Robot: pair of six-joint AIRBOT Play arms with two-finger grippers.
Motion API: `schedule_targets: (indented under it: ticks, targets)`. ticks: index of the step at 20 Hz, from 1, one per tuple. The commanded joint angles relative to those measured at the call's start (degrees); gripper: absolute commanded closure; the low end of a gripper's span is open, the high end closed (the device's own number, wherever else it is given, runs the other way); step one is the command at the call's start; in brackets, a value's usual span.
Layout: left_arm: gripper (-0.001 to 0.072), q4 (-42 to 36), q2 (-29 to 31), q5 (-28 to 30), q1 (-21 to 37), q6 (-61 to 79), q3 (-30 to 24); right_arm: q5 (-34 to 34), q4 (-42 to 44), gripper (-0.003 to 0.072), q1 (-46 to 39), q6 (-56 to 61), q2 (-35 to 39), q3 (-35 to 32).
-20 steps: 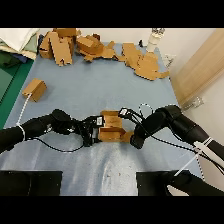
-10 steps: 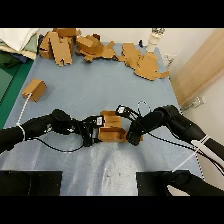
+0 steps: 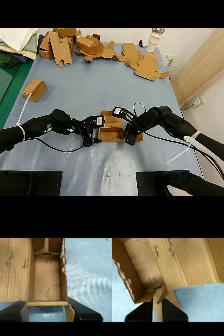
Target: Fold the box.
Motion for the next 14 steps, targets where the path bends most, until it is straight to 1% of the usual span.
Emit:
schedule_targets:
  ticks: [1,5,10,11,12,14]
  targets:
    - [0.0298,0.00,-0.02,0.00,0.02,0.00,0.00,1.64,1.57,0.0524,2.08,-3.45,-0.39,-0.02]
    - [0.0299,0.00,-0.02,-0.13,0.02,0.00,0.00,7.65,1.68,0.0520,4.72,-4.50,-0.42,-0.02]
    - [0.0299,0.00,-0.02,-0.42,0.02,0.00,0.00,8.57,1.97,0.0516,4.96,-4.44,-0.48,-0.02]
    - [0.0298,0.00,-0.02,-0.42,0.02,0.00,0.00,8.48,2.36,0.0492,4.96,-4.44,-0.52,-0.04]
    - [0.0298,0.00,-0.02,-0.42,0.02,0.00,0.00,8.17,2.36,0.0434,4.96,-4.35,-0.52,-0.04]
    - [0.0298,0.00,-0.02,-0.44,0.02,0.00,0.00,6.67,2.38,0.0434,4.96,-4.17,-0.52,-0.04]
